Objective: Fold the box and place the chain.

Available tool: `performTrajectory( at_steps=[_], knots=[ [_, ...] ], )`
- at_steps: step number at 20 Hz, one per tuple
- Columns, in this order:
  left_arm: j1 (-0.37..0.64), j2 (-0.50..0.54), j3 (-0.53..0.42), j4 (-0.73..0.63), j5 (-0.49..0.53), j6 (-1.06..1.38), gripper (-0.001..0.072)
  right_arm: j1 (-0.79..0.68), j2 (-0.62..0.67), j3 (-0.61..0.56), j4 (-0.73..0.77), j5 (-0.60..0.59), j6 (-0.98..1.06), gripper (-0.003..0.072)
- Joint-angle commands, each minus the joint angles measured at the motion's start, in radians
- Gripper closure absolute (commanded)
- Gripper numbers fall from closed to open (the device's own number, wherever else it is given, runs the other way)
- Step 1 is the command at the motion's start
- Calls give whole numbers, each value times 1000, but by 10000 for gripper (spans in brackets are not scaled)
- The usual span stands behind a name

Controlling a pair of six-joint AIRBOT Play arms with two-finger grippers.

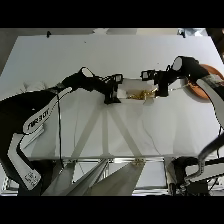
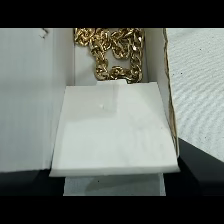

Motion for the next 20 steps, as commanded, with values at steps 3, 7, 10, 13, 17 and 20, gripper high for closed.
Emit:
performTrajectory(
  at_steps=[3, 7, 10, 13, 17, 20],
  knots=[
    [1, 0, 1, 0, 0, 0, 388, 11, -43, -1, -10, 29, -3, 43],
    [1, 0, 1, 0, 0, 0, 388, 11, -66, 0, -11, 77, -3, 512],
    [1, 0, 1, 0, 0, 0, 388, 11, -62, 0, -10, 117, 1, 668],
    [1, 0, 1, 0, 0, 0, 388, 11, -35, 1, -9, 183, 1, 669],
    [1, 0, 1, 0, 0, 0, 388, 11, 53, 2, 43, 211, 115, 669],
    [0, 0, 1, 0, 0, 0, 388, 11, 125, 3, 167, 212, 212, 669]
  ],
)
